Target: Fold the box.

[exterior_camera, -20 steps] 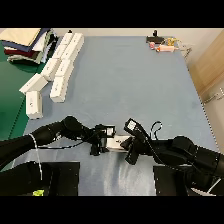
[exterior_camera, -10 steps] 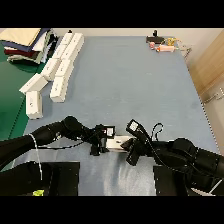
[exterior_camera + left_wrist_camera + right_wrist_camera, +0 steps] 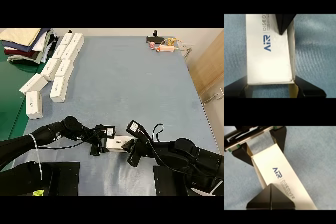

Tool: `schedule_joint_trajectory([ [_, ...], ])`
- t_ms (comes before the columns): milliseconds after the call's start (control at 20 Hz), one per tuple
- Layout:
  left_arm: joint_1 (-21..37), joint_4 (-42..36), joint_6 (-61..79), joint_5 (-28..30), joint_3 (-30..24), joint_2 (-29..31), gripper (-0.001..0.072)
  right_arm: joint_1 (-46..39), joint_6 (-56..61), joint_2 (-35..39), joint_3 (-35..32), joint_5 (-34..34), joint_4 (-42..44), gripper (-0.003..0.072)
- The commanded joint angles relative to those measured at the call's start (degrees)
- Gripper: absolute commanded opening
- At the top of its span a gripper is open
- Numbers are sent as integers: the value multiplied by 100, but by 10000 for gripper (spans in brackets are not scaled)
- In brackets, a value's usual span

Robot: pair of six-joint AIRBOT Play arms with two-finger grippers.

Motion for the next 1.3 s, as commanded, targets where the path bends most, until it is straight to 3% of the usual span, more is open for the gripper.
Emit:
schedule_joint_trajectory([
  [0, 0, 2, 9, 4, 7, 2, 506, -2, 2, 337, 129, 149, -94, 3],
  [150, 0, 2, 9, 4, 7, 2, 506, -2, 57, 527, 284, 146, -378, 3],
  [350, 0, 2, 9, 17, 9, 2, 506, -98, 1150, 474, 616, -79, -1408, 3],
  [550, 0, 0, -44, -13, 9, 4, 506, -734, 2767, 177, 1104, -1091, -2614, 3],
  [750, 68, -15, -210, 17, 55, 9, 506, -1449, 3718, -149, 1384, -1884, -3180, 3],
  [900, 518, 133, -1250, -26, 85, 234, 506, -1840, 4212, -203, 1384, -2031, -3206, 3],
  [1100, 1585, 1445, -2997, -363, 85, 1060, 506, -2009, 4253, -221, 1384, -2026, -3209, 3],
  [1250, 2527, 2243, -4054, -1010, 83, 1749, 506, -2006, 4256, -317, 1384, -2022, -3252, 3],
])
